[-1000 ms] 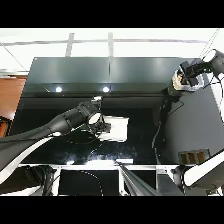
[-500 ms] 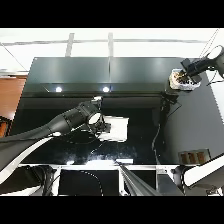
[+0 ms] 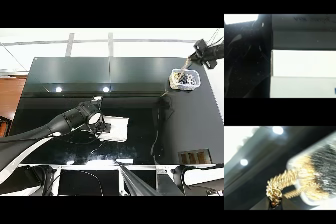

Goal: Fold the box and place the chain.

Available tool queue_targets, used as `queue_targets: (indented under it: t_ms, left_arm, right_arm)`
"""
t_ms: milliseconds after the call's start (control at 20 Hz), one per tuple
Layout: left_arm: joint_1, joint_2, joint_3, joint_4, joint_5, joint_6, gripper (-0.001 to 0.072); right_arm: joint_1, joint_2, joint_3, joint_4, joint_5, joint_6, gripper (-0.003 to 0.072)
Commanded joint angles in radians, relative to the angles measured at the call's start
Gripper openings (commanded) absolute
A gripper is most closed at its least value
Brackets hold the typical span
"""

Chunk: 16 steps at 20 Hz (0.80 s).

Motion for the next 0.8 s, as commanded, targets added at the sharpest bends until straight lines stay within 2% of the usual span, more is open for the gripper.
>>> queue_targets:
  t_ms: [0,200,400,450,550,750]
  left_arm:
    - [0.000,0.000,0.000,0.000,0.002,0.000,0.0032]
    - [0.001,0.000,0.000,0.000,0.002,0.000,0.0032]
    - [0.001,0.000,0.000,0.000,0.002,0.000,0.0032]
    - [0.001,0.000,0.000,0.000,0.003,0.000,0.0032]
    - [0.001,0.000,0.000,0.000,0.003,0.000,0.0032]
    - [0.001,0.000,0.000,0.000,0.003,0.000,0.0032]
  right_arm:
    - [-0.004,0.133,0.026,0.121,0.000,-0.189,0.0014]
    - [-0.004,0.298,0.090,0.163,0.017,-0.246,0.0012]
    - [-0.004,0.337,0.322,0.166,0.228,-0.248,0.0012]
    - [-0.004,0.362,0.332,0.188,0.279,-0.254,0.0012]
    - [0.012,0.443,0.278,0.195,0.363,-0.285,0.0012]
    - [0.132,0.645,0.035,0.185,0.442,-0.327,0.0013]
